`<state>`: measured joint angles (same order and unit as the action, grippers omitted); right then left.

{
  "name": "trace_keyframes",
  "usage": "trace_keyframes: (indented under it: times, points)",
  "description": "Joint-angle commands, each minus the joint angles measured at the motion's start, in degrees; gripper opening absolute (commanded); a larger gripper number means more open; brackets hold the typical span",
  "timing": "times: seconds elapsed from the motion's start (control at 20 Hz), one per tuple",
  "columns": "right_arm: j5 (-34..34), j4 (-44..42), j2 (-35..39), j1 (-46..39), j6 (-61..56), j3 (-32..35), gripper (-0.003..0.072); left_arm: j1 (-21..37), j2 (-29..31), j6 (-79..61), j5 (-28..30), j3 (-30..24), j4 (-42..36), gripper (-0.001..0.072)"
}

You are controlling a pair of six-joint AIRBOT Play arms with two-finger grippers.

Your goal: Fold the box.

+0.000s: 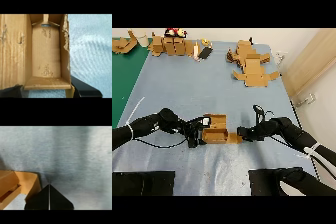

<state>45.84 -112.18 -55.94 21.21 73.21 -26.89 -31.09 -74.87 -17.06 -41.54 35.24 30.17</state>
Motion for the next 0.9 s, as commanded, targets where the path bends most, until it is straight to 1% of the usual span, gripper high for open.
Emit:
trace_keyframes:
  times: [0.0, 0.4, 0.85]
  points:
    - [-1.2, -2.1, -0.5, 1.9, 1.2, 0.1, 0.0003, 0.0, 0.0, 0.0, 0.0, 0.0, 0.0, 0.0399]
    - [-1.2, -4.9, -0.1, 2.8, 1.4, 0.0, 0.0003, 0.0, 0.0, 0.0, 0.0, 0.0, 0.0, 0.0399]
    - [-1.0, -5.2, 5.0, 4.3, 1.2, -1.1, 0.0005, 0.0, 0.0, 0.0, 0.0, 0.0, 0.0, 0.0399]
